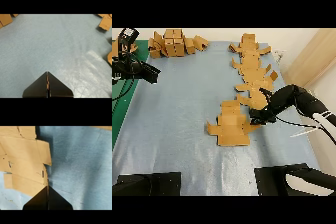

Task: Fold the box.

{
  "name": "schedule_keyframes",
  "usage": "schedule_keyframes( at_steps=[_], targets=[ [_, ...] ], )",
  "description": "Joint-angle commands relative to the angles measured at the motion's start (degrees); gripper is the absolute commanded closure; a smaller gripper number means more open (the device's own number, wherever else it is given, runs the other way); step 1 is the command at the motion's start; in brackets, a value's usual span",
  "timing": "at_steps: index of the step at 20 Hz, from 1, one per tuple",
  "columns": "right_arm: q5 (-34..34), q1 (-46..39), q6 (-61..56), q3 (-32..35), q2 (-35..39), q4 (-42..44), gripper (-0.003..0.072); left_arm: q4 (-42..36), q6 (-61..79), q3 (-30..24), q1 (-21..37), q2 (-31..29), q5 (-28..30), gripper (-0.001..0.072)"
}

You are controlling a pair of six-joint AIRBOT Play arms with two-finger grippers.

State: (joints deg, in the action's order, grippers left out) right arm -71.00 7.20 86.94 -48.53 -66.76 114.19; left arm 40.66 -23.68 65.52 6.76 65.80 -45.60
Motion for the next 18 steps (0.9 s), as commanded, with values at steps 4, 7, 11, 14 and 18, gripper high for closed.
schedule_keyframes(
  at_steps=[4,7,11,14,18],
  targets=[
    [3.5,0.0,-0.2,0.7,-0.5,-0.6,0.0447,0.0,0.0,0.0,0.0,0.0,0.0,0.0697],
    [1.9,0.0,-1.7,0.7,-0.4,-4.1,0.0447,0.0,0.0,0.0,0.0,0.0,0.0,0.0697],
    [1.7,0.0,-3.0,2.5,-0.7,-6.7,0.0447,0.0,0.0,0.0,0.0,0.0,0.0,0.0697],
    [3.5,0.0,-1.6,5.3,-1.6,-3.3,0.0447,0.0,0.0,0.0,0.0,0.0,0.0,0.0697],
    [5.9,0.0,0.1,6.1,-2.2,-0.8,0.0447,0.0,0.0,0.0,0.0,0.0,0.0,0.0697]
  ],
)
